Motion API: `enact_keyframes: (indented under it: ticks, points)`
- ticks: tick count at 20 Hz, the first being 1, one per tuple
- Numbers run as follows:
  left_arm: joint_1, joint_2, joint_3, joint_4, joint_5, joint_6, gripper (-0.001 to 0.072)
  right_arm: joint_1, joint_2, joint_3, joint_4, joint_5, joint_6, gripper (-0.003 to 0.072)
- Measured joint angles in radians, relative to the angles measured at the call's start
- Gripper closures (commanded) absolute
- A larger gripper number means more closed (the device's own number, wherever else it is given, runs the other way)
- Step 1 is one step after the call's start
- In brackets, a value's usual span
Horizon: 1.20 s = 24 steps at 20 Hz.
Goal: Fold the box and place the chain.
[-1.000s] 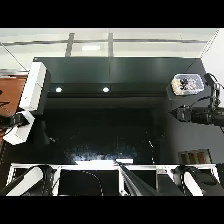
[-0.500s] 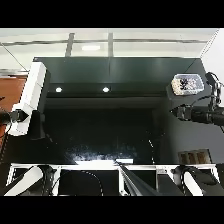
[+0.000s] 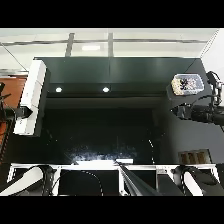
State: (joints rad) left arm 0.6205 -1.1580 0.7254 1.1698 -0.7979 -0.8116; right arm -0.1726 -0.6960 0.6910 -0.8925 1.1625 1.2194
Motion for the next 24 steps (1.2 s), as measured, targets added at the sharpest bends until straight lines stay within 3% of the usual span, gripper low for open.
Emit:
enact_keyframes:
  ticks: [5,6,7,8,12,15,18,20,24]
  points:
    - [-0.007,0.051,0.132,-0.029,-0.076,-0.046,0.0004,0.000,0.000,0.000,0.000,0.000,0.000,0.0680]
    - [-0.011,0.065,0.158,-0.051,-0.095,-0.052,0.0100,0.000,0.000,0.000,0.000,0.000,0.000,0.0680]
    - [-0.019,0.083,0.182,-0.082,-0.109,-0.061,0.0420,0.000,0.000,0.000,0.000,-0.001,0.000,0.0678]
    - [-0.035,0.102,0.200,-0.115,-0.124,-0.072,0.0684,0.000,0.000,0.000,0.000,0.000,-0.004,0.0679]
    - [-0.179,0.182,0.232,-0.222,-0.193,-0.102,0.0686,0.000,0.005,0.032,0.013,0.085,-0.014,0.0680]
    - [-0.409,0.266,0.202,-0.227,-0.185,-0.157,0.0685,0.031,0.072,0.048,-0.008,0.130,-0.019,0.0680]
    - [-0.672,0.369,0.094,-0.171,-0.050,-0.229,0.0683,0.093,0.193,-0.014,-0.114,0.008,-0.026,0.0679]
    - [-0.794,0.418,-0.003,-0.114,0.063,-0.287,0.0682,0.118,0.243,-0.098,-0.161,-0.120,-0.026,0.0680]
    - [-0.855,0.461,-0.161,-0.055,0.185,-0.391,0.0682,0.138,0.272,-0.272,-0.211,-0.375,-0.026,0.0681]
